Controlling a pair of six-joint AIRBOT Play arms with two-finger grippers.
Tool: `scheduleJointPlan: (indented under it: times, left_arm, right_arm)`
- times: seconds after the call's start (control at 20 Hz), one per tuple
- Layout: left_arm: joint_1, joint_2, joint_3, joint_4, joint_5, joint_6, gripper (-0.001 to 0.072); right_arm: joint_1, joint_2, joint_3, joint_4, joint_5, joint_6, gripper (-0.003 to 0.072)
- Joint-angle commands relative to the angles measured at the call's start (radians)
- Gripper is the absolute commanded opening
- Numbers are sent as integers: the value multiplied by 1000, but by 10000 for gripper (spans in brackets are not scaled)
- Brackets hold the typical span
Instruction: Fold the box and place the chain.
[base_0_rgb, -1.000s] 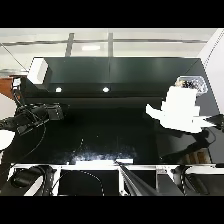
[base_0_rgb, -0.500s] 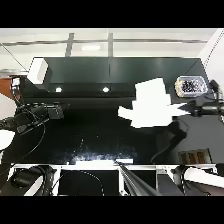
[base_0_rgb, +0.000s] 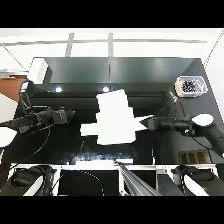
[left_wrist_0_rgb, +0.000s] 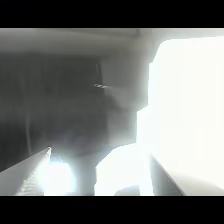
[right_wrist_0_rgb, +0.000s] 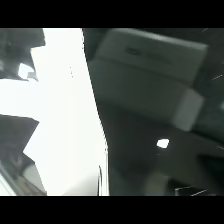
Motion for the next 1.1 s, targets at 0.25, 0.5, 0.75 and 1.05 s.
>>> scheduleJointPlan:
  times: [0.25, 0.5, 0.75, 1.05]
  left_arm:
    - [181, -301, 0, -526, -275, 599, 686]
    - [253, -505, 0, -619, -463, 834, 687]
    - [103, -672, 8, -649, -326, 980, 687]
    - [39, -787, 60, -677, -316, 1149, 630]
  right_arm:
    - [310, 51, -72, 28, -209, -26, 43]
    - [309, 51, -72, 28, -210, -20, 43]
    - [309, 51, -72, 27, -210, -16, 43]
    - [309, 51, -72, 27, -209, -13, 43]
